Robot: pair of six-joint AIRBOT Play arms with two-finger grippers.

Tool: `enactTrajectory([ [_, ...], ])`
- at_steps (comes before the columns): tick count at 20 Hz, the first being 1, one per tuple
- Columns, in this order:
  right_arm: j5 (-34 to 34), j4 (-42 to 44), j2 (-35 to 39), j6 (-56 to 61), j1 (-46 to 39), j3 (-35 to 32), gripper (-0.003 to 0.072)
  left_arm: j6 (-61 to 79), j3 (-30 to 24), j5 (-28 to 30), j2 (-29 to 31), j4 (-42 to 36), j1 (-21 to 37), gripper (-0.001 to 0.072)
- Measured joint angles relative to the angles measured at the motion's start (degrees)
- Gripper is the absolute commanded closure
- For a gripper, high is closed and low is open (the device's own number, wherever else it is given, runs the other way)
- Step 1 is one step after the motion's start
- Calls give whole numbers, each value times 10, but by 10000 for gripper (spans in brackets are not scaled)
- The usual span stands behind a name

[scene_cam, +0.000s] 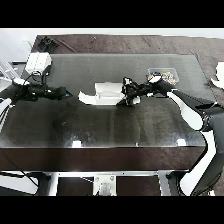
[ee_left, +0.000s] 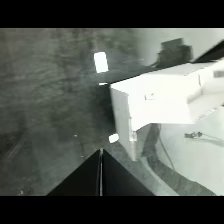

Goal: Fold the box and place the chain.

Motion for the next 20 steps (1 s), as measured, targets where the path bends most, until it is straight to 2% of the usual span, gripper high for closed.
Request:
enactTrajectory([
  [4,0,0,0,0,0,0,190,-8,-2,13,-27,-12,-16,690],
  [14,0,0,0,0,0,0,190,-32,7,76,-64,-29,-100,690],
  [17,0,0,0,0,0,0,191,-35,25,77,-68,-30,-116,690],
  [20,0,0,0,0,0,0,190,-38,49,54,-69,-30,-120,687],
])
